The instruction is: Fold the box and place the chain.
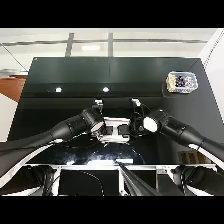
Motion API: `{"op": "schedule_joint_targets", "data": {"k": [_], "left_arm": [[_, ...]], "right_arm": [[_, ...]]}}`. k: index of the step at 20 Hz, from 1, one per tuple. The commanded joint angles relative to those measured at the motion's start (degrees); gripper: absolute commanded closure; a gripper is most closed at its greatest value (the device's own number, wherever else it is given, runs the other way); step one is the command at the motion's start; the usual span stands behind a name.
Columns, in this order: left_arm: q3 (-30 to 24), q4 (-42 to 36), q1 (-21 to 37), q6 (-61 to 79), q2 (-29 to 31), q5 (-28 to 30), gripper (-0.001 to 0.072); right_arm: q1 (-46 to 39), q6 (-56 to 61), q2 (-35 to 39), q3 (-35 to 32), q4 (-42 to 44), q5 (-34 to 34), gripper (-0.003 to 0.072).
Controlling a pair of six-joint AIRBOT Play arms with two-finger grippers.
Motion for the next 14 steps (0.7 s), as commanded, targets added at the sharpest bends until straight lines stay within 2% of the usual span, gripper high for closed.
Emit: {"op": "schedule_joint_targets", "data": {"k": [1,7,14], "left_arm": [[0.00,0.00,0.04,0.00,-0.02,0.02,0.0676],[0.00,0.00,0.04,0.00,-0.02,0.02,0.0676],[0.00,0.00,0.04,0.00,-0.02,0.02,0.0676]], "right_arm": [[1.33,4.24,-2.40,2.80,-3.06,3.28,0.0323],[2.62,8.59,-4.39,4.31,-7.32,7.54,0.0324],[4.33,12.72,-4.98,6.25,-9.90,8.28,0.0325]]}}
